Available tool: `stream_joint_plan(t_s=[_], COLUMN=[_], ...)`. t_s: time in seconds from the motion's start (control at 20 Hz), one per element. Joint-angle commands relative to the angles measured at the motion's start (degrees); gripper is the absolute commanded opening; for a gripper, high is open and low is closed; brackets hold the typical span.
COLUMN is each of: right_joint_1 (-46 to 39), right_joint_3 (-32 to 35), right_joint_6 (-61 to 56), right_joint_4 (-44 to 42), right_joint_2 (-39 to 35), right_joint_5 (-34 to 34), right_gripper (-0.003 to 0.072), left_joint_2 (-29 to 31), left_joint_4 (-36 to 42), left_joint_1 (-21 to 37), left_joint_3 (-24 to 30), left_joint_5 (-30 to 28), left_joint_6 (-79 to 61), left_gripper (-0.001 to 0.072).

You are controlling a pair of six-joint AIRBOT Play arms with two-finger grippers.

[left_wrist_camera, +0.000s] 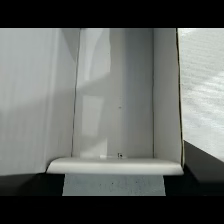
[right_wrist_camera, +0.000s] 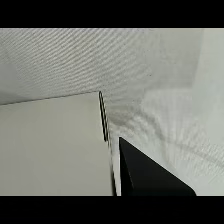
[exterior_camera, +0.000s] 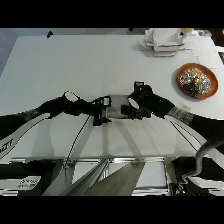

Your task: Fold the box and place the chain.

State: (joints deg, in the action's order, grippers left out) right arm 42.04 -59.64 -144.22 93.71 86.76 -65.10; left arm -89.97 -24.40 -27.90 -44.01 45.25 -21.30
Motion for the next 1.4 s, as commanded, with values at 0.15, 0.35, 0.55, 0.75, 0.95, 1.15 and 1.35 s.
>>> stream_joint_plan(t_s=[0.15,0.35,0.55,0.75,0.95,1.15,1.35], right_joint_1=[0.04,0.02,-0.15,-1.6,-5.95,-19.04,-38.53], right_joint_3=[-0.07,-0.07,-0.07,-0.15,-0.17,-0.17,-0.28], right_joint_6=[0.22,2.49,11.69,20.9,31.56,39.17,48.54], right_joint_4=[-0.52,0.66,2.73,2.45,2.47,4.02,2.82], right_joint_2=[0.74,-1.09,-6.16,-13.77,-24.63,-31.21,-29.79], right_joint_5=[-1.4,-1.57,-1.64,-4.98,-6.43,-4.46,1.18], right_gripper=[0.0015,0.0094,0.0372,0.0373,0.0372,0.0371,0.0362], left_joint_2=[0.04,0.04,0.04,0.04,0.04,0.04,0.04], left_joint_4=[-0.07,-0.07,-0.07,-0.07,-0.07,-0.07,-0.07], left_joint_1=[-0.04,-0.04,-0.04,-0.04,-0.04,-0.04,-0.04], left_joint_3=[0.0,0.0,0.0,0.0,0.0,0.0,0.0], left_joint_5=[-0.02,-0.02,-0.02,-0.02,-0.02,-0.02,-0.02], left_joint_6=[-0.13,-0.11,-0.11,-0.11,-0.11,-0.11,-0.11], left_gripper=[0.0154,0.0154,0.0154,0.0154,0.0154,0.0154,0.0154])
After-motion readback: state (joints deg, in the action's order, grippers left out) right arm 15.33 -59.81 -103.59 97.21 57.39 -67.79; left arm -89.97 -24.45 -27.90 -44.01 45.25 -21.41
